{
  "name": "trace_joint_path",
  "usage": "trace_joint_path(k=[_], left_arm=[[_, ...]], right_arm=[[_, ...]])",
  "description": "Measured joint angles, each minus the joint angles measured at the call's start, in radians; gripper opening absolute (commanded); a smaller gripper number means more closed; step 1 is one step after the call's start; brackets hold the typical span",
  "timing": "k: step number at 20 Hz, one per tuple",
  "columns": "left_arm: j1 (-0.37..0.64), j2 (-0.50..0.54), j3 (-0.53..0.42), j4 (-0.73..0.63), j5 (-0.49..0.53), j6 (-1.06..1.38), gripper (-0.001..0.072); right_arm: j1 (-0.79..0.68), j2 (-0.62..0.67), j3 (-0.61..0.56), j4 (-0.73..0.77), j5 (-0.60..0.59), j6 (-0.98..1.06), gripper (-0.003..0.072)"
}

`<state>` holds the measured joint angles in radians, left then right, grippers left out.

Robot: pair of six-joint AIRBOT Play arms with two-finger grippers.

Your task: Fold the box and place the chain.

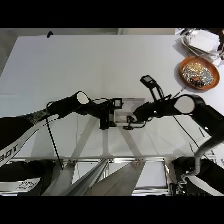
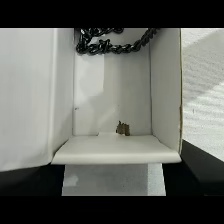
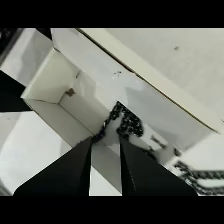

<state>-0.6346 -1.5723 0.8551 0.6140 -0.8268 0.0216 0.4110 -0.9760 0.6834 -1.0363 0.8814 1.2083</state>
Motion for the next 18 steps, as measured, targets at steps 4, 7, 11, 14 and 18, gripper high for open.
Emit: trace_joint_path(k=[4,7,11,14,18], left_arm=[[0.0,0.0,0.0,0.0,0.0,0.0,0.0325],[0.0,0.0,0.0,0.0,0.0,0.0,0.0325],[0.0,0.0,0.0,0.0,0.0,0.0,0.0325],[0.0,0.0,0.0,0.0,0.0,0.0,0.0325],[0.0,0.0,0.0,0.0,0.0,0.0,0.0325]], right_arm=[[-0.139,0.13,0.003,-0.122,0.087,0.056,0.0339],[-0.285,0.139,0.003,-0.261,0.131,0.129,0.0348],[-0.395,0.047,0.003,-0.349,0.109,0.169,0.0348],[-0.422,-0.07,0.003,-0.375,0.068,0.181,0.0383],[-0.433,-0.174,0.003,-0.378,-0.01,0.187,0.0383]])
